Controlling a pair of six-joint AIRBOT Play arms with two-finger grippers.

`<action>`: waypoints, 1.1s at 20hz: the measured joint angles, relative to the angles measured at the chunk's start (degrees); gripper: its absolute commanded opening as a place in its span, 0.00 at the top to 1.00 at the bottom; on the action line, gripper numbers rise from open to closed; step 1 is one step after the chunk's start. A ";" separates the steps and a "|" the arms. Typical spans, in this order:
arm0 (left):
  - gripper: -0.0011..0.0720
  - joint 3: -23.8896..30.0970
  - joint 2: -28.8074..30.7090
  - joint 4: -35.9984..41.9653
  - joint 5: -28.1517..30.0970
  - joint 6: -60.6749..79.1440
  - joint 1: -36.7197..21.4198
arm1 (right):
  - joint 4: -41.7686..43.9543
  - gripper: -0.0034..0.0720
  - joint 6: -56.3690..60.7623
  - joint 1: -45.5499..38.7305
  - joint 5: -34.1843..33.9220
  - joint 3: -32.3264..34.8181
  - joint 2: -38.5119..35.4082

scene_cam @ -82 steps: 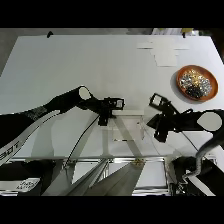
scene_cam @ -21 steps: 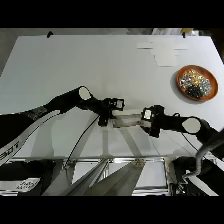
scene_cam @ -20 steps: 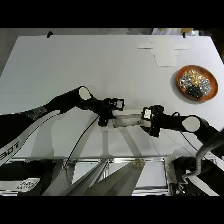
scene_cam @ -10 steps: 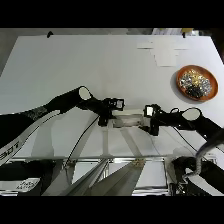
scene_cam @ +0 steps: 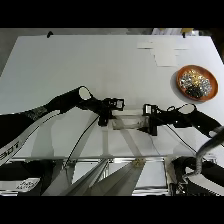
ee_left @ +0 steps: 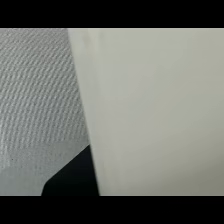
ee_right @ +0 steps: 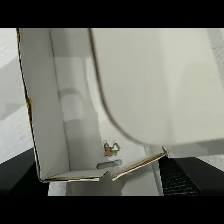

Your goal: Fold the box and place the chain.

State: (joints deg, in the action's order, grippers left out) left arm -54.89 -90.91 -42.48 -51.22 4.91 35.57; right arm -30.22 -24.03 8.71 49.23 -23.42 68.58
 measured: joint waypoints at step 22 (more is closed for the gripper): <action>0.97 0.00 0.00 0.00 -0.04 0.02 0.00 | 0.07 0.35 -2.03 2.16 -0.46 -0.17 3.65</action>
State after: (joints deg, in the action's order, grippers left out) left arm -54.89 -90.91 -42.48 -51.27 4.93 35.57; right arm -30.15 -26.06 10.87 48.77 -23.59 72.23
